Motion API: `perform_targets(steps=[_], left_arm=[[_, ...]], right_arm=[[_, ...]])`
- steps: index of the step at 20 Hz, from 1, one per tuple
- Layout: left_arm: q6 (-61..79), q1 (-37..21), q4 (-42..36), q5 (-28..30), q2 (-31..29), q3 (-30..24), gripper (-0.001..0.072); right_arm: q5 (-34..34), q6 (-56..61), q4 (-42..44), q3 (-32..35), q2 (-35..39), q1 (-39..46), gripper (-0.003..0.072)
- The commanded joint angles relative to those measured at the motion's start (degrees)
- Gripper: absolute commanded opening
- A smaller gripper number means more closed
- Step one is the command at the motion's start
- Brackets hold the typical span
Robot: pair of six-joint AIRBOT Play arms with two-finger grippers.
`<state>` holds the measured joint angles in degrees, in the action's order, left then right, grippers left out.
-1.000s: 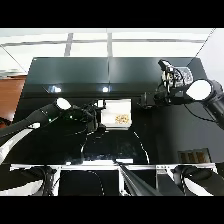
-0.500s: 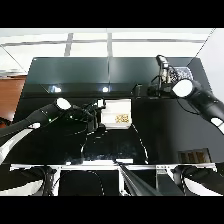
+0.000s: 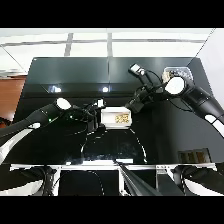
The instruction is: Fold the box and place the chain.
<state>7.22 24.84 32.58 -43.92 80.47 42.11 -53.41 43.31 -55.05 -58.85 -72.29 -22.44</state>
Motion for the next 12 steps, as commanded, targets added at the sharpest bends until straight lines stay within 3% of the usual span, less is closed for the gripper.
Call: perform_targets(steps=[1,5,12], left_arm=[[0.04,0.02,0.0,0.0,-0.02,0.04,0.0463],[0.04,0.15,0.02,-0.02,-0.02,0.04,0.0463],[0.04,0.15,0.0,-0.02,-0.02,0.04,0.0463]], right_arm=[[-7.26,-18.78,2.4,-0.46,0.04,-0.59,0.0711],[-4.83,-26.51,8.52,3.02,-0.48,-0.55,0.0711],[-4.28,-29.9,13.68,3.74,-2.58,-0.61,0.0711]])
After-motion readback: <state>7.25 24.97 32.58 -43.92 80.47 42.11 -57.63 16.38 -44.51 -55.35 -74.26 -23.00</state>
